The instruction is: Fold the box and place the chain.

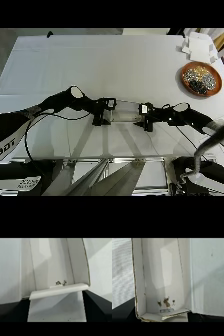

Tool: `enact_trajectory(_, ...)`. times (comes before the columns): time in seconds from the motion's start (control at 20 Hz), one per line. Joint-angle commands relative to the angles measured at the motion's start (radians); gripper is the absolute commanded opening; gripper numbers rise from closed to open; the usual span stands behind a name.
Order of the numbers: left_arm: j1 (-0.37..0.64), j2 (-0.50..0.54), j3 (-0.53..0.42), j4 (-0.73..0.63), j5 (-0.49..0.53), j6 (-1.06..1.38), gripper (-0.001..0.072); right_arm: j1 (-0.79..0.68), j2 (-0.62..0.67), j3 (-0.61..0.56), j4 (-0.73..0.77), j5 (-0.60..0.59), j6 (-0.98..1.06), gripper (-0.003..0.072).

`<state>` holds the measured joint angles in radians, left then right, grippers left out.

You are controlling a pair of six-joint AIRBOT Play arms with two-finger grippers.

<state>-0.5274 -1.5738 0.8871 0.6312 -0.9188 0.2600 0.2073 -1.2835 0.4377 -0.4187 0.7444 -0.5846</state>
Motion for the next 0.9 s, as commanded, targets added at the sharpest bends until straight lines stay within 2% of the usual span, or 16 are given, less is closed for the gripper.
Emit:
enact_trajectory(0.0,-0.011,-0.002,0.000,-0.015,-0.013,0.002,0.0705,0.000,0.001,0.000,0.001,0.000,0.000,0.0401)
enact_trajectory(0.2,-0.017,-0.006,0.000,-0.064,-0.006,-0.030,0.0703,0.000,0.001,0.000,0.000,0.000,0.000,0.0401)
enact_trajectory(0.4,-0.038,-0.036,0.000,-0.078,0.074,-0.140,0.0699,0.000,0.001,0.000,0.000,0.000,0.000,0.0401)
enact_trajectory(0.5,-0.043,-0.042,0.000,-0.077,0.081,-0.137,0.0694,0.000,0.001,0.000,0.001,0.000,0.000,0.0401)
enact_trajectory(0.55,-0.046,-0.044,0.000,-0.077,0.081,-0.138,0.0659,0.000,0.001,0.000,0.000,0.000,0.000,0.0401)
enact_trajectory(0.65,-0.048,-0.044,0.000,-0.072,0.069,-0.137,0.0373,0.000,0.001,0.000,0.000,0.000,0.000,0.0401)
enact_trajectory(0.7,-0.048,-0.044,0.000,-0.072,0.062,-0.137,0.0291,0.000,0.001,0.000,0.000,0.000,0.000,0.0401)
enact_trajectory(0.85,-0.047,-0.044,0.000,-0.073,0.062,-0.137,0.0272,0.000,0.001,0.000,0.000,0.000,0.000,0.0401)
